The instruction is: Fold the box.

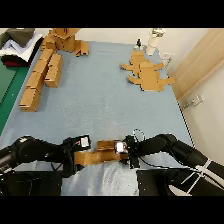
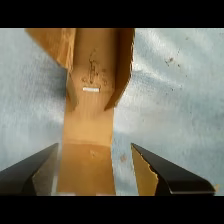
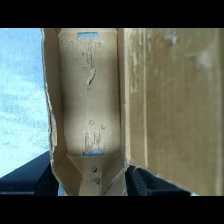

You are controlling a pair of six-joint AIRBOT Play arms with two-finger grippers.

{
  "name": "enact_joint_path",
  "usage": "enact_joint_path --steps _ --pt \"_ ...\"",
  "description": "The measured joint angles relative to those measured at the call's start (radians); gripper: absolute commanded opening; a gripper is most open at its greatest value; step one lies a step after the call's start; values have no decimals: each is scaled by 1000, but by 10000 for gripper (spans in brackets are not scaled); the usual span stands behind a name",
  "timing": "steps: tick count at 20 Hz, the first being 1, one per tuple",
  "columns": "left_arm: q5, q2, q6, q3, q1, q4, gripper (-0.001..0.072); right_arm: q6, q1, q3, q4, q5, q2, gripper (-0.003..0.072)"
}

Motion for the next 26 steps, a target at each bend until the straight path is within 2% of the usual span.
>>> enact_joint_path --steps 5,8,9,10,11,21,22,23,24,26 --pt "178 -111 79 0 -97 -100 692 0 0 0 0 0 0 484" --pt "236 -150 95 0 -126 -144 690 0 0 0 0 0 0 484" --pt "248 -158 98 -1 -131 -153 633 0 0 0 0 0 0 484" --pt "258 -164 101 0 -134 -160 512 0 0 0 0 0 0 484" --pt "265 -167 105 0 -137 -163 462 0 0 0 0 0 0 484" --pt "274 -180 116 0 -145 -172 455 0 0 0 0 0 0 484" --pt "275 -180 116 0 -145 -167 394 0 0 0 0 0 0 484" --pt "278 -180 116 0 -144 -160 211 0 0 0 0 0 0 485" --pt "278 -180 116 -1 -144 -155 181 0 0 0 0 0 0 484" --pt "278 -180 117 0 -144 -151 181 0 0 0 0 0 0 485"
